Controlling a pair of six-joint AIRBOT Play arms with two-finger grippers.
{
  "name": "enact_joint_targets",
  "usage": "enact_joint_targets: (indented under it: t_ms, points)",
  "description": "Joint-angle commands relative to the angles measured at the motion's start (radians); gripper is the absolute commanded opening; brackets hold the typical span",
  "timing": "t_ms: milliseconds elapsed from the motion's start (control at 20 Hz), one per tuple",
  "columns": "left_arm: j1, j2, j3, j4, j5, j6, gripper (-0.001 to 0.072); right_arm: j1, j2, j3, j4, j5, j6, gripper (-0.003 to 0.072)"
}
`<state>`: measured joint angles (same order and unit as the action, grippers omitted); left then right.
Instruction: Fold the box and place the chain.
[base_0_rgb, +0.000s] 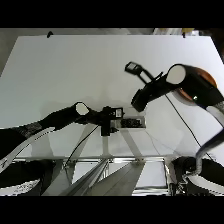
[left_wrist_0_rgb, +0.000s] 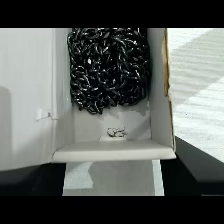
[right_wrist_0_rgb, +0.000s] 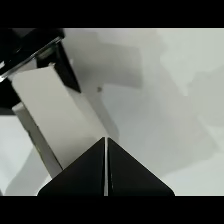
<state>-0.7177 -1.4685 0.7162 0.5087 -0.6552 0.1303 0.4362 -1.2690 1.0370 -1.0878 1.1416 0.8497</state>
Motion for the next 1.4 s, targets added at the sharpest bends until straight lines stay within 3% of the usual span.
enact_joint_targets:
  t_ms: [0, 100, 250, 400, 450, 950, 1200, 1350]
  points:
    - [-0.001, 0.001, 0.000, 0.000, 0.000, 0.000, 0.0208, 0.048, 0.014, -0.086, -0.007, -0.014, -0.099, 0.0014]
    - [-0.001, 0.001, 0.000, 0.000, 0.000, 0.000, 0.0208, 0.069, 0.071, -0.140, -0.007, -0.019, -0.109, 0.0102]
    - [-0.001, 0.001, 0.000, 0.000, 0.000, 0.000, 0.0208, 0.112, 0.175, -0.219, 0.026, -0.092, -0.187, 0.0143]
    - [-0.001, 0.001, 0.000, 0.000, 0.000, 0.000, 0.0208, 0.149, 0.227, -0.286, 0.033, -0.180, -0.256, 0.0320]
    - [-0.001, 0.001, 0.000, 0.000, 0.000, 0.000, 0.0208, 0.158, 0.227, -0.290, 0.029, -0.180, -0.260, 0.0337]
    - [-0.001, 0.001, 0.000, 0.000, 0.000, 0.000, 0.0208, 0.180, 0.214, -0.291, -0.119, -0.224, -0.264, 0.0331]
    - [-0.001, 0.001, 0.000, 0.000, 0.000, 0.000, 0.0208, 0.179, 0.214, -0.291, -0.120, -0.254, -0.264, 0.0236]
    - [-0.001, 0.001, 0.000, 0.000, 0.000, 0.000, 0.0208, 0.179, 0.214, -0.291, -0.116, -0.253, -0.263, 0.0228]
